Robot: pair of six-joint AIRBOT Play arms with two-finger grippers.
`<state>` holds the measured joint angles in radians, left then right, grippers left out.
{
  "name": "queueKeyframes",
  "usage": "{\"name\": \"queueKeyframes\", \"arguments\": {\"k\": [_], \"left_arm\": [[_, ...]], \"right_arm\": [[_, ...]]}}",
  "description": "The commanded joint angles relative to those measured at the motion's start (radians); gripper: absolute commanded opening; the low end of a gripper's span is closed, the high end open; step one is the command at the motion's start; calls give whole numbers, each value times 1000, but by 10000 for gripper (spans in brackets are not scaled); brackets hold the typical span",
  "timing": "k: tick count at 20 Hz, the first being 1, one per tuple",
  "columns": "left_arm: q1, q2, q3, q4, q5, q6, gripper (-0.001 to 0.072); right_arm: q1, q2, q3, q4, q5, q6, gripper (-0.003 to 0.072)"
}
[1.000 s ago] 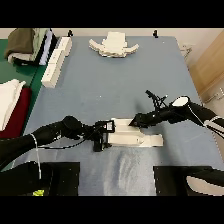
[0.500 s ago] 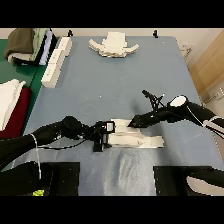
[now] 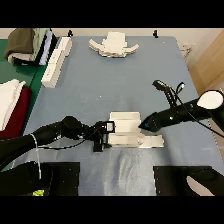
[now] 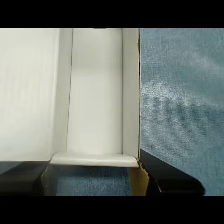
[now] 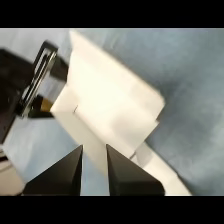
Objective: Fold the box.
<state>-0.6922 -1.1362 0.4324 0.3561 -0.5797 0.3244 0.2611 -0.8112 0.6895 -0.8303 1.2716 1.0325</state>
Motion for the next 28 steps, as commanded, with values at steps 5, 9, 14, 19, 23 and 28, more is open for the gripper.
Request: {"name": "queueKeyframes", "arguments": {"k": [5, 9, 14, 19, 23, 28], "left_arm": [[0, 0, 1, 0, 2, -1, 463], [0, 0, 1, 0, 2, -1, 463], [0, 0, 1, 0, 2, 0, 463], [0, 0, 1, 0, 2, -1, 463], [0, 0, 1, 0, 2, -1, 463], [0, 0, 1, 0, 2, -1, 463]], "right_arm": [[90, 285, -216, -262, 77, -35, 550], [108, 251, -310, -353, -176, -297, 662], [109, 125, -323, -307, -355, -603, 638], [109, 89, -323, -153, -396, -810, 564], [141, 81, -323, -131, -393, -825, 340], [205, 59, -323, -125, -418, -824, 212]]}}
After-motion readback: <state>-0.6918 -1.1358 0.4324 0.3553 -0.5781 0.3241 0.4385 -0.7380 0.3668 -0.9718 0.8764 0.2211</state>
